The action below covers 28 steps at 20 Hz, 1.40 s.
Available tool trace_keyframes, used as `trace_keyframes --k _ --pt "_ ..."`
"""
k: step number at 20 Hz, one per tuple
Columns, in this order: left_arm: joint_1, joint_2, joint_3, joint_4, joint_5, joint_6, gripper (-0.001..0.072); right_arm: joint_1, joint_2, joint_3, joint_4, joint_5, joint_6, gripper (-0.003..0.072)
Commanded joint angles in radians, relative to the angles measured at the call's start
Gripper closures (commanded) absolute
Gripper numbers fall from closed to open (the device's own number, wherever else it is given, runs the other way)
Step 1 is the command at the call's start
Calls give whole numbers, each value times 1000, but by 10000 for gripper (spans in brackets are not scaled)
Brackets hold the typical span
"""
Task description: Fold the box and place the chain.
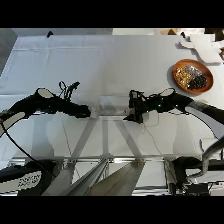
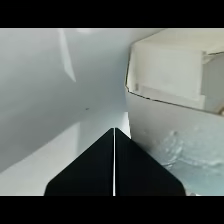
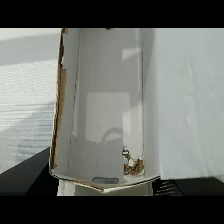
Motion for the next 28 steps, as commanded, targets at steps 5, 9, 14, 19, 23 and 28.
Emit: trace_keyframes --k 5,9,14,19,23,28 --pt "5 38 -1 -48 -50 41 624 0 1 0 0 0 0 180" --pt "44 59 -1 -86 -50 74 609 0 1 0 0 0 0 180" --pt "32 58 -1 -113 -50 123 307 0 1 0 0 0 0 180" --pt "15 58 -1 -172 -52 182 306 0 1 0 0 0 0 180" --pt "-9 58 -1 -241 -50 217 306 0 1 0 0 0 0 180" --pt "-50 52 -1 -238 -47 217 305 0 1 0 0 0 0 180"
